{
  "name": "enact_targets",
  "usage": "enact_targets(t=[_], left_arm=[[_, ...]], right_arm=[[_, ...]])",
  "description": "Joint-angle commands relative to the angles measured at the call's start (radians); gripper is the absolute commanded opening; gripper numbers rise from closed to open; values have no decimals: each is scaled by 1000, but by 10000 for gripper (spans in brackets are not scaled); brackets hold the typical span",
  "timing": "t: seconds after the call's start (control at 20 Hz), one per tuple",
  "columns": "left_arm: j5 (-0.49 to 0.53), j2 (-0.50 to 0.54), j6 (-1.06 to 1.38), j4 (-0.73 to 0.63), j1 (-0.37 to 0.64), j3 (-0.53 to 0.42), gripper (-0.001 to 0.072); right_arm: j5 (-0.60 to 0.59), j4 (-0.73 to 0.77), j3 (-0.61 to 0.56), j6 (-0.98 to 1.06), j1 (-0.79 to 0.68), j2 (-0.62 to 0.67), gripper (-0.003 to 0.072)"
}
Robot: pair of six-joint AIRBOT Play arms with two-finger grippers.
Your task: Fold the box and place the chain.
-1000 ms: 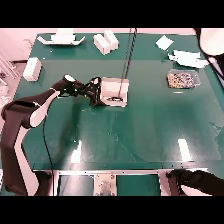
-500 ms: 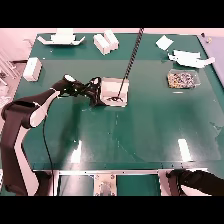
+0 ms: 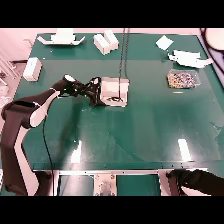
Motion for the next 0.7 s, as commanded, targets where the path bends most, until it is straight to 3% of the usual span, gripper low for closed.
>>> enact_targets(t=[0.0, 0.25, 0.65], left_arm=[[0, 1, 0, 0, 1, 1, 396], [0, 1, 0, 0, 1, 1, 396], [0, 1, 0, 0, 1, 1, 396]], right_arm=[[135, 10, -76, 32, 12, -1, 13], [216, 10, -180, 91, 11, 5, 13], [218, 6, -449, 261, 3, 4, 13]])
